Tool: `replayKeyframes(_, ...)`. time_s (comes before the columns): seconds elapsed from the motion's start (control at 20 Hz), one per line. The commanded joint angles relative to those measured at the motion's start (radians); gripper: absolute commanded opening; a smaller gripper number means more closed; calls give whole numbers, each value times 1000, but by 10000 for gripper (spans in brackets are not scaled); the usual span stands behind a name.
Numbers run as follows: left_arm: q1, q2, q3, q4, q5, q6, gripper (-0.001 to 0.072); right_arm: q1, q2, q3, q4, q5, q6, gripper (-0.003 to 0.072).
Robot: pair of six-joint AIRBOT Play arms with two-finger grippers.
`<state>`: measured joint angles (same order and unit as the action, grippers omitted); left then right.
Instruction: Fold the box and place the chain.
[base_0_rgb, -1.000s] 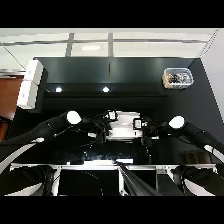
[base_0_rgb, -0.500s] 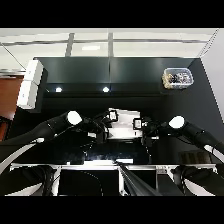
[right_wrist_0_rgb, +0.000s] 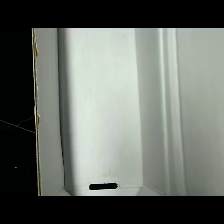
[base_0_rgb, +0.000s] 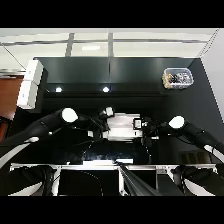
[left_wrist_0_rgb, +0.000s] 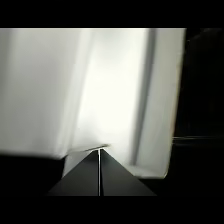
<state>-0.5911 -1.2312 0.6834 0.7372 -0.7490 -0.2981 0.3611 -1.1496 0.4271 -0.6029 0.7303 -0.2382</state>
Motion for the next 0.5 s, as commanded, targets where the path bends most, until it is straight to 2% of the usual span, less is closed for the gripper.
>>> replayKeyframes(0.0,158,116,5,102,-162,-225,30,1,-1,0,0,0,0,466)
replayKeyframes(0.15,378,186,-5,103,-185,-578,30,0,-1,0,0,1,0,466)
replayKeyframes(0.3,570,163,-63,87,-220,-974,31,1,-1,0,0,1,0,466)
replayKeyframes(0.45,643,135,-180,-61,-264,-1026,32,0,-1,0,0,1,0,466)
